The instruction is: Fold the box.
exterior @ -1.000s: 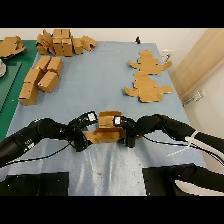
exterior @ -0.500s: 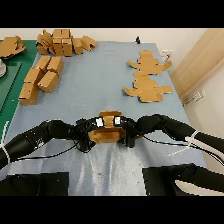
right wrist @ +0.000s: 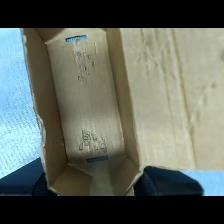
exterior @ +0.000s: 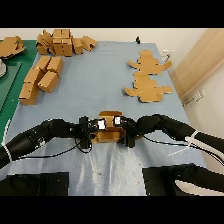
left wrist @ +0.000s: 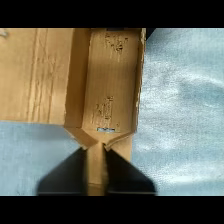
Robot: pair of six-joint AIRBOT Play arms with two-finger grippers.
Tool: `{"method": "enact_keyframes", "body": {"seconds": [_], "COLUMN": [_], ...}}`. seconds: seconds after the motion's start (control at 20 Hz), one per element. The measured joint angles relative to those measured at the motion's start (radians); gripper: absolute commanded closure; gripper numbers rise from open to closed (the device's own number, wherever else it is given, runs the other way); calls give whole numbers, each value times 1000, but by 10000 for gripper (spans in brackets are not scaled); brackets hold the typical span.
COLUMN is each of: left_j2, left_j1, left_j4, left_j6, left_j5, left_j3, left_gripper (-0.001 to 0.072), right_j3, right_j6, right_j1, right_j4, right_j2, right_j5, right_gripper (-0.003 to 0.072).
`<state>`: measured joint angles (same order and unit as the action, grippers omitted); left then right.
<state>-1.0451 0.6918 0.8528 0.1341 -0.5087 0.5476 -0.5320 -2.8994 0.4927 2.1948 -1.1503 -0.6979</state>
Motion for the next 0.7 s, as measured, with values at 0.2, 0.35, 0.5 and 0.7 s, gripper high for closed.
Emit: {"method": "enact_keyframes", "body": {"seconds": [0.2, 0.35, 0.5, 0.7], "left_j2": [-2, -2, -3, -13], "left_j1": [32, 47, 53, 56], "left_j4": [-14, -21, -49, -82], "left_j6": [-11, -15, -18, -19], "left_j5": [2, 3, 21, 49], "left_j3": [0, 0, 0, 0], "left_gripper": [698, 698, 698, 698], "right_j3": [0, 0, 0, 0], "right_j6": [0, 0, 0, 0], "right_j1": [0, 0, 0, 0], "right_j4": [0, 0, 0, 0], "right_j2": [0, 0, 0, 0], "right_j5": [0, -1, -2, -2], "right_gripper": [88, 88, 88, 89]}}
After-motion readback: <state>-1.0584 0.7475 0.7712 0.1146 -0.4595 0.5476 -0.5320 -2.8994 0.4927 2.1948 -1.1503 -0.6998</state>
